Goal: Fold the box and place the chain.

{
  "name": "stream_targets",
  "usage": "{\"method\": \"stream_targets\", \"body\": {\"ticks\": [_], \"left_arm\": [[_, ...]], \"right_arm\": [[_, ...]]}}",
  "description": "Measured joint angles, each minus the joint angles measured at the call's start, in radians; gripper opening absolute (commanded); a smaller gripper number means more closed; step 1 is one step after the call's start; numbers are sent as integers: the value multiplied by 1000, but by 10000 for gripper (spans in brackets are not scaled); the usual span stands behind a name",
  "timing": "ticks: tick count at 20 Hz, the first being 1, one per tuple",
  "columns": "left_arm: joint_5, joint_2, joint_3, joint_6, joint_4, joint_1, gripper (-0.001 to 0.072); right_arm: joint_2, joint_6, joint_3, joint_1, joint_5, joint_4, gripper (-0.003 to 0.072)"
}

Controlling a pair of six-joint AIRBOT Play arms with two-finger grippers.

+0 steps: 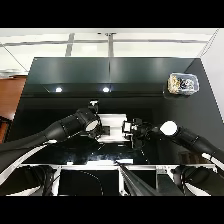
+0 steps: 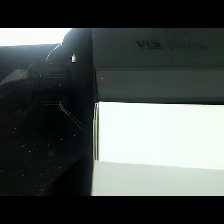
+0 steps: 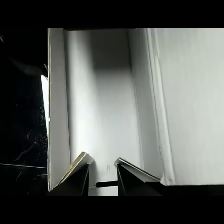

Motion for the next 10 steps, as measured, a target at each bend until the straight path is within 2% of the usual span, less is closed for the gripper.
{"method": "stream_targets", "body": {"ticks": [2,3,4,5,6,8,9,10], "left_arm": [[-1,0,0,0,0,0,29],[-1,0,0,0,0,0,29],[-1,0,0,0,-1,0,29],[-1,0,0,0,-1,0,29],[-1,0,0,0,-1,0,29],[-2,0,0,0,-1,0,29],[-2,0,0,0,-1,0,29],[-2,0,0,0,-2,0,29]], "right_arm": [[-1,0,0,2,-2,9,214],[-2,0,0,3,-3,12,420],[-2,3,0,4,-5,16,465],[-2,3,0,4,-6,17,370],[-2,3,0,5,-5,17,207],[-3,4,0,5,-3,19,381],[-3,5,0,5,-8,19,176],[-3,8,0,5,-9,19,8]]}}
